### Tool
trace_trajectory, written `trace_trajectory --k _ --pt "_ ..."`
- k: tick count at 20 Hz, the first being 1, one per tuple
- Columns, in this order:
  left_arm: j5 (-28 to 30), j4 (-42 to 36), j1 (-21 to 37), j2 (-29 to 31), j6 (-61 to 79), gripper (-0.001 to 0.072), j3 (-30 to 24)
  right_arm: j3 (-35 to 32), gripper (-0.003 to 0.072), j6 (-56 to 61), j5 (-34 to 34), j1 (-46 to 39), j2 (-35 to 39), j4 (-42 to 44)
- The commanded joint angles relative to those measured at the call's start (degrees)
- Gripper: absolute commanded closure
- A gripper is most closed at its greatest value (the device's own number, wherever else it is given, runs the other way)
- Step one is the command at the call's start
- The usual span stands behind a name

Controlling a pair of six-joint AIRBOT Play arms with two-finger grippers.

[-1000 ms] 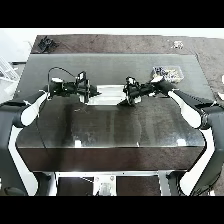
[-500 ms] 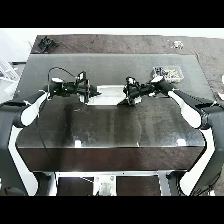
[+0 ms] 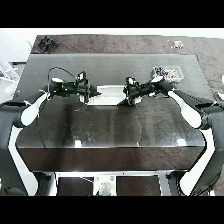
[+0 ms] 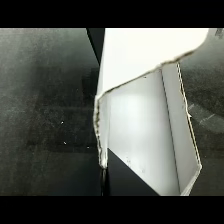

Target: Fold the box and place the chain.

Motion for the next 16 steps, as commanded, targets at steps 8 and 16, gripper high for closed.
trace_trajectory --k 8,16 --pt "0.0 0.0 0.1 0.0 0.0 0.0689 0.0 0.0 0.0107 0.0 0.2 -0.1 0.0 0.1" --pt "-0.6 -0.1 0.1 0.0 0.1 0.0689 0.0 0.0 0.0107 0.0 0.2 0.0 0.0 0.1"
